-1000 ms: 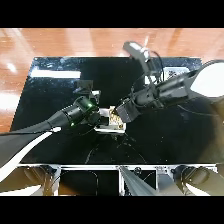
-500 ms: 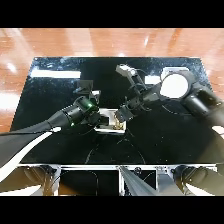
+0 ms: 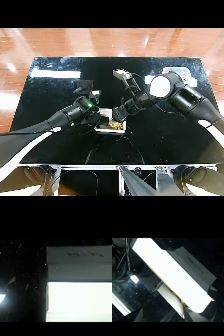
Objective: Fold the box and place the chain.
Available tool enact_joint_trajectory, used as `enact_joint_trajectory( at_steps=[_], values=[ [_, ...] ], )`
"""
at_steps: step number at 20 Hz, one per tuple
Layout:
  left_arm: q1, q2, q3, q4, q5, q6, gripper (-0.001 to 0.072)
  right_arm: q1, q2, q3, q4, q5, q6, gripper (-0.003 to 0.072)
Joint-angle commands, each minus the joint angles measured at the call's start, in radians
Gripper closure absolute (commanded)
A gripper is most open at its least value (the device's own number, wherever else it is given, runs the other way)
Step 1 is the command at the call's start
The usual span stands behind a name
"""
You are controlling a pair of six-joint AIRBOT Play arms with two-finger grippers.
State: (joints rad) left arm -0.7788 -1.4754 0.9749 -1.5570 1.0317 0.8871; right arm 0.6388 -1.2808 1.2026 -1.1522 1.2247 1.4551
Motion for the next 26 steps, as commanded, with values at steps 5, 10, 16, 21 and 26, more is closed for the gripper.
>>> enact_joint_trajectory(
  at_steps=[5,10,16,21,26],
  values=[
    [0.0,0.0,0.011,-0.001,0.007,0.0,0.0683,-0.137,0.139,-0.004,-0.157,0.18,0.007,0.0087],
    [0.0,0.0,0.049,0.0,0.001,0.0,0.0683,-0.385,0.314,-0.138,-0.254,0.235,0.016,0.0087],
    [0.0,0.0,0.054,-0.019,-0.038,-0.031,0.0684,-0.418,0.36,-0.257,-0.189,0.215,0.023,0.0087],
    [0.0,0.0,0.057,-0.065,-0.02,-0.021,0.0683,-0.418,0.36,-0.282,-0.156,0.187,0.034,0.0085],
    [0.0,0.0,0.108,-0.065,0.033,-0.018,0.0262,-0.418,0.36,-0.283,-0.153,0.225,0.034,0.0086]
  ],
)
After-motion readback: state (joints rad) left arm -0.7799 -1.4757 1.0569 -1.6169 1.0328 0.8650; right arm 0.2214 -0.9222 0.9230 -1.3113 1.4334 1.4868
